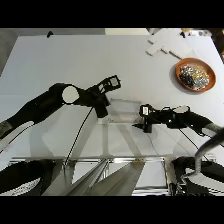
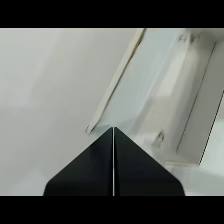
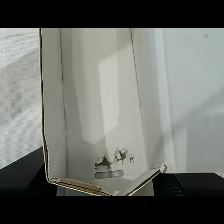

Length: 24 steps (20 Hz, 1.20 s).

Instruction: Fold the box and place the chain.

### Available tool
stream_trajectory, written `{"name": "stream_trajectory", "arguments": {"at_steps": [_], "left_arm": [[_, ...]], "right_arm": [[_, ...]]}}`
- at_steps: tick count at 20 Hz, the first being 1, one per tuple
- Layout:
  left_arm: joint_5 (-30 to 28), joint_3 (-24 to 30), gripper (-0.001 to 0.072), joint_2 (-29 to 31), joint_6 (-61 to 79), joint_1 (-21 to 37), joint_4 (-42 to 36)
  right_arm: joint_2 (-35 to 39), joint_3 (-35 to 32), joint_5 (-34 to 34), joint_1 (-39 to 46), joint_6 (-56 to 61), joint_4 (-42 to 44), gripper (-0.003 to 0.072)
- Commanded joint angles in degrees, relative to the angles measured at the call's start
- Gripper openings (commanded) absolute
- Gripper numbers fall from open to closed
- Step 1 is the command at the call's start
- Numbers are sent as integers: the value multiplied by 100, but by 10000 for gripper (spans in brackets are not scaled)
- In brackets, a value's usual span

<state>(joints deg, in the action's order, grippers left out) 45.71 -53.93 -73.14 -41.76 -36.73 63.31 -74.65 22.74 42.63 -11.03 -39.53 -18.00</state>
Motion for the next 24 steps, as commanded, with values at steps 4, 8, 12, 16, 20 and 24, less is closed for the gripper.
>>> {"name": "stream_trajectory", "arguments": {"at_steps": [4,8,12,16,20,24], "left_arm": [[741,817,8,142,905,323,420],[726,1209,9,142,1141,404,470],[448,1207,21,144,1773,590,367],[59,1207,317,144,3143,610,-212],[31,1207,316,136,4988,612,-1163],[-116,1200,316,-83,6131,612,-1510]], "right_arm": [[4,0,-2,-4,4,4,297],[4,0,0,-4,2,4,297],[4,0,0,-4,2,4,297],[4,0,0,-4,4,4,297],[4,0,0,-4,4,4,297],[4,0,0,-4,2,4,297]]}}
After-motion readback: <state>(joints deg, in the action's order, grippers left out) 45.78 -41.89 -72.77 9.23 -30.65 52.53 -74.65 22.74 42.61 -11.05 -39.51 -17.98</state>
